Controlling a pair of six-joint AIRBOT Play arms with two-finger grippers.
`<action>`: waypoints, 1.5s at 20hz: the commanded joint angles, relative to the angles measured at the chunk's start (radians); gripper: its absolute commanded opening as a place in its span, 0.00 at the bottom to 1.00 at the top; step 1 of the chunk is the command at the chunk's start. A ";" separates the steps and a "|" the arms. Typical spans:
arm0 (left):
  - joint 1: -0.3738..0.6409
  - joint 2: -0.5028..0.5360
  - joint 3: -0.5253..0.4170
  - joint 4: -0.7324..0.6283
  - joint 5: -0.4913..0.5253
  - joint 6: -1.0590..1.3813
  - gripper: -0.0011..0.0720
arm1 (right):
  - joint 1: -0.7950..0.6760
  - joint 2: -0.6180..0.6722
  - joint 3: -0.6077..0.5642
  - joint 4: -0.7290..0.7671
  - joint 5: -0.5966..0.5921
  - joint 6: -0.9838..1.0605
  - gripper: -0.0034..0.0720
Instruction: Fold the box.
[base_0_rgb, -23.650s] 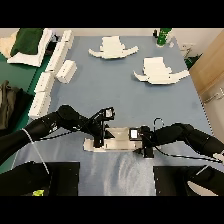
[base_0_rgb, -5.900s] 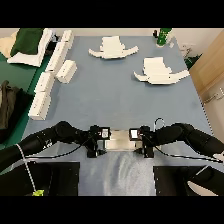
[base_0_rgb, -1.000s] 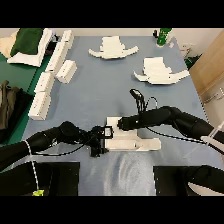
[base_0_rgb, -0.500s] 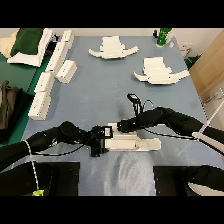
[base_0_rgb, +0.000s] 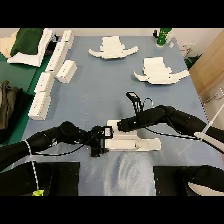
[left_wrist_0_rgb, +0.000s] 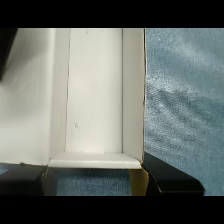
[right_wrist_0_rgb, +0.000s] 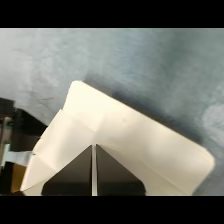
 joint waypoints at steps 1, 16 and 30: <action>0.001 -0.001 0.000 0.000 0.000 -0.001 0.65 | -0.001 0.072 0.052 -0.058 -0.093 -0.044 0.10; 0.001 -0.001 0.000 0.000 0.000 -0.001 0.65 | 0.001 0.689 -0.184 -0.406 -0.565 -0.302 0.23; 0.001 -0.001 0.000 0.000 0.000 -0.001 0.65 | 0.001 0.455 -0.321 -0.396 -0.115 -0.812 0.92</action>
